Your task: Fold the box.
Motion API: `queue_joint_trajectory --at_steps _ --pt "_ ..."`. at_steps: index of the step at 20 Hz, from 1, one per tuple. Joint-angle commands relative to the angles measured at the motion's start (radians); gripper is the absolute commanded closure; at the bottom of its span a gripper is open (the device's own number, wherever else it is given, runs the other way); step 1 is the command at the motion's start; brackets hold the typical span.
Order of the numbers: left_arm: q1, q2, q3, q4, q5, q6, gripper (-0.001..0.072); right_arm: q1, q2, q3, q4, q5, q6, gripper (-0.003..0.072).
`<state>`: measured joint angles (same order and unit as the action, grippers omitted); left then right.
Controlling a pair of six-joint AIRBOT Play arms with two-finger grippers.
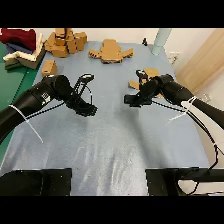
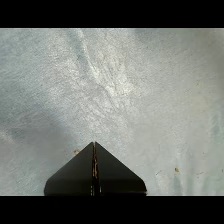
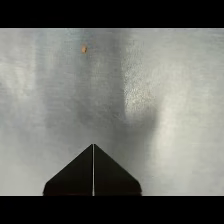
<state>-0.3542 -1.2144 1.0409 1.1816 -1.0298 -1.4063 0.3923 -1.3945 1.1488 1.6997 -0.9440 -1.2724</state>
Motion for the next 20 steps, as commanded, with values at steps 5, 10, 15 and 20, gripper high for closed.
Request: queue_joint_trajectory --at_steps 5,10,15,20 --pt "-0.001 0.001 0.0 0.0 0.0 0.0 0.0699 -0.436 -0.109 0.291 -0.177 0.042 -0.127 0.0327" --pt "-0.001 0.001 0.0 0.0 0.0 0.0 0.0699 -0.866 -0.342 0.526 0.283 0.045 -0.418 0.0255" --pt "-0.001 0.001 0.0 0.0 0.0 0.0 0.0699 -0.933 -0.556 0.71 0.393 -0.089 -0.636 0.0256" --pt "-0.001 0.001 0.0 0.0 0.0 0.0 0.0699 -0.908 -0.714 0.832 0.42 -0.209 -0.675 0.0257"
